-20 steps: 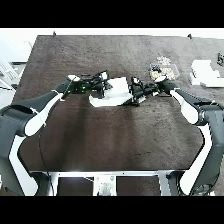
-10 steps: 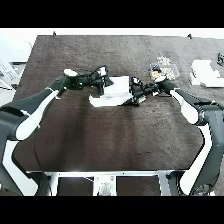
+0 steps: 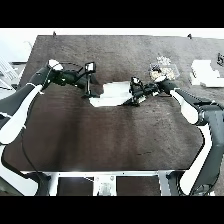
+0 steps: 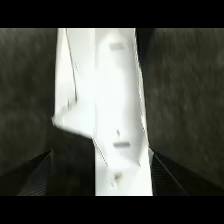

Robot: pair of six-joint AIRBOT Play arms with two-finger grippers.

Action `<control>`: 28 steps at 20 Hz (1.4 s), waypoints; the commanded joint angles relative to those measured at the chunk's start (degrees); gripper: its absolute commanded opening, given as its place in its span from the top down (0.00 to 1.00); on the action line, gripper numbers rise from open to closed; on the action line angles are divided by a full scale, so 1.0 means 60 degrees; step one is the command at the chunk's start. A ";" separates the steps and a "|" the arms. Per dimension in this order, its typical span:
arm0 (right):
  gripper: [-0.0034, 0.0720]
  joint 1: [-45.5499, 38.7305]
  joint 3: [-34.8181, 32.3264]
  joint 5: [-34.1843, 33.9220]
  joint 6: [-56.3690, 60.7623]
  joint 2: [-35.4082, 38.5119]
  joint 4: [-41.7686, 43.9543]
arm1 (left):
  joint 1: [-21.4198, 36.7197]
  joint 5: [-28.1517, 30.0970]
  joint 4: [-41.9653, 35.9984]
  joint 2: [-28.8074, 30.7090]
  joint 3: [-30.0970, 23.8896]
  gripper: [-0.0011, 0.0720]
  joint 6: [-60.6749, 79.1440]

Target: Fold the box and place the chain.

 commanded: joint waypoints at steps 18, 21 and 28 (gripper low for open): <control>0.35 -0.0004 -0.0004 0.0004 0.0004 -0.0004 0.0007 | -0.0674 0.1133 0.1220 -0.0667 -0.0222 0.01 -0.1020; 0.35 -0.0004 -0.0004 0.0004 0.0000 -0.0004 0.0004 | -0.0674 0.1144 0.1144 -0.0801 -0.0248 0.19 -0.1016; 0.35 -0.0004 -0.0004 0.0004 0.0004 -0.0004 0.0007 | -0.0754 0.1096 0.0838 -0.0892 -0.0248 0.19 -0.0688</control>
